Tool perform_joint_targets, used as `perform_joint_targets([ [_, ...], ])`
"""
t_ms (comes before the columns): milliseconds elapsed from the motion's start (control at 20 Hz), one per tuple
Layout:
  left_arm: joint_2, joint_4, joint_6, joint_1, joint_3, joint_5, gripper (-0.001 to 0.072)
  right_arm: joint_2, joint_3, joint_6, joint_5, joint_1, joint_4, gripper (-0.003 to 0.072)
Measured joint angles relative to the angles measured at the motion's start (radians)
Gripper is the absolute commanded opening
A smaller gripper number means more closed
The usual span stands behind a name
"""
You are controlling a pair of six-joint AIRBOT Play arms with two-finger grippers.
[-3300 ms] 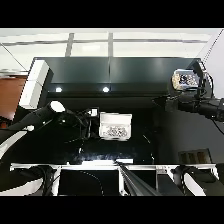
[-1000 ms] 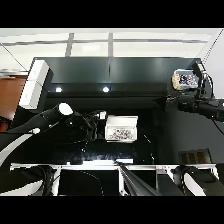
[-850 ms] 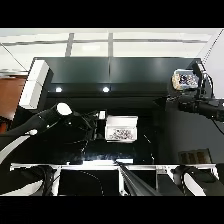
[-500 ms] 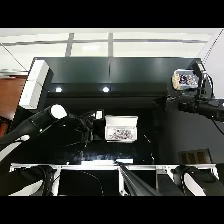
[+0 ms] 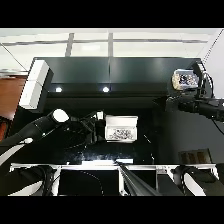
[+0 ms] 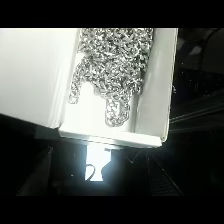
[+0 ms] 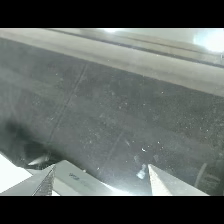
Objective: Fold the box and place the chain.
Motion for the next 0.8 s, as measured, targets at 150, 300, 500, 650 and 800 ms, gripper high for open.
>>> perform_joint_targets([
  [150, -0.002, -0.008, 0.021, -0.009, -0.001, 0.003, 0.0710, 0.000, 0.000, 0.000, 0.002, 0.000, 0.000, 0.0663],
  [300, -0.004, -0.014, 0.039, -0.015, -0.002, 0.009, 0.0710, 0.000, 0.000, 0.000, 0.004, 0.000, 0.000, 0.0663],
  [500, -0.005, -0.021, 0.055, -0.033, -0.002, 0.028, 0.0709, 0.000, 0.000, 0.000, 0.006, 0.000, 0.000, 0.0663],
  [650, -0.014, -0.037, 0.059, -0.049, -0.002, 0.054, 0.0709, 0.000, 0.000, 0.000, 0.006, 0.000, 0.000, 0.0663],
  [800, -0.026, -0.066, 0.063, -0.057, -0.002, 0.068, 0.0709, 0.000, 0.000, 0.000, 0.007, 0.000, 0.000, 0.0663],
])
